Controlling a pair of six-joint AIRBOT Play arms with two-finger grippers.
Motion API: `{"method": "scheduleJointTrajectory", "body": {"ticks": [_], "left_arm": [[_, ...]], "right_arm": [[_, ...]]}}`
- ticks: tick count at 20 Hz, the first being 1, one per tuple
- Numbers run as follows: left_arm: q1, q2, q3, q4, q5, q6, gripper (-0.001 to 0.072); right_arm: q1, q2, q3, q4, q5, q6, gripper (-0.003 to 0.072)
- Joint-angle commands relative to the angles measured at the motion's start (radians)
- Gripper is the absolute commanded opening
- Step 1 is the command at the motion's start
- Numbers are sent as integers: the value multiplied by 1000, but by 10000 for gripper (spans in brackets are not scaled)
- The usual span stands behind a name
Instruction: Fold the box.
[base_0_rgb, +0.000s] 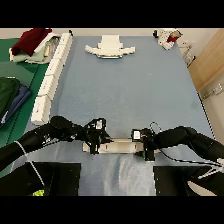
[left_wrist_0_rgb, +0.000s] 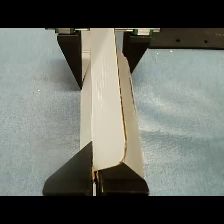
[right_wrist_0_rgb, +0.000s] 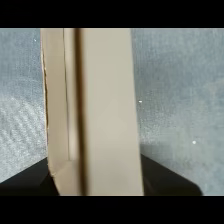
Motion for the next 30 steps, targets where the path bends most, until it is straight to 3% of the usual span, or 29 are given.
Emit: {"method": "scheduleJointTrajectory", "body": {"ticks": [1,7,9,10,30], "left_arm": [[1,0,0,0,0,0,15],[1,0,0,0,0,0,15],[1,0,0,0,0,0,15],[1,0,0,0,0,0,15],[1,0,0,-16,8,1,15]], "right_arm": [[-1,0,-2,-3,-2,2,618],[-1,5,-2,-4,-2,5,616],[-1,4,-3,-4,-3,5,514],[-1,4,-3,-4,-2,5,500],[-1,5,-3,-12,16,5,503]]}}
